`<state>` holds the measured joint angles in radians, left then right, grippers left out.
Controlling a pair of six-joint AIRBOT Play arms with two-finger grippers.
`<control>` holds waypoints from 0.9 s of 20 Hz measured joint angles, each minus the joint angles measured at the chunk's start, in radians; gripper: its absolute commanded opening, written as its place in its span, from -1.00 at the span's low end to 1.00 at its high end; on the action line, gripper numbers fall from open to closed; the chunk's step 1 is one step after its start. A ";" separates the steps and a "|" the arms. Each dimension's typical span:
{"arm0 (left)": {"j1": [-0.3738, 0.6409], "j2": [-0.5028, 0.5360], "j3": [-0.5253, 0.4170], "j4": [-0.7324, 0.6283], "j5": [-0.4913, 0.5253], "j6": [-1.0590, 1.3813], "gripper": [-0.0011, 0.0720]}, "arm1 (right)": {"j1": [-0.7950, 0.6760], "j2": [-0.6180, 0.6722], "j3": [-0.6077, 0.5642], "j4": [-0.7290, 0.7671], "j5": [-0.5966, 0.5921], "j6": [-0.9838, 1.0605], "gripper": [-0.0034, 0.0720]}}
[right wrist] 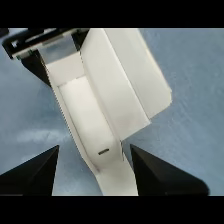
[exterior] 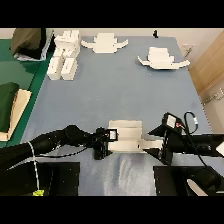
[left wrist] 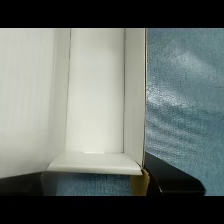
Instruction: Fold the box.
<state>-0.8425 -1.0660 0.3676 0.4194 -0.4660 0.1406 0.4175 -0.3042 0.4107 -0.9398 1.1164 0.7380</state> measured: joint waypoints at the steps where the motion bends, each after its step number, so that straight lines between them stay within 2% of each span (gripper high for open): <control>1: 0.000 0.000 0.000 0.000 0.000 0.000 0.43 | 0.000 0.027 0.003 0.052 0.001 0.045 0.95; 6: 0.000 0.000 0.000 0.000 0.000 0.000 0.43 | 0.001 0.082 0.006 0.426 0.026 0.226 0.95; 8: 0.000 0.000 0.000 0.000 0.000 0.000 0.43 | 0.001 0.087 0.006 0.517 0.049 0.320 0.95; 11: 0.000 0.000 0.000 0.000 0.000 0.000 0.43 | 0.002 0.090 0.006 0.586 0.058 0.442 0.95; 17: 0.000 0.000 0.000 0.000 0.000 0.000 0.43 | 0.002 0.084 0.005 0.667 -0.052 0.583 0.94; 18: 0.000 0.000 0.000 0.000 0.000 0.000 0.43 | 0.002 0.071 0.005 0.649 -0.061 0.626 0.70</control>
<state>-0.8425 -1.0660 0.3676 0.4194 -0.4664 0.1402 0.4191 -0.2329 0.4160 -0.2913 1.0554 1.3640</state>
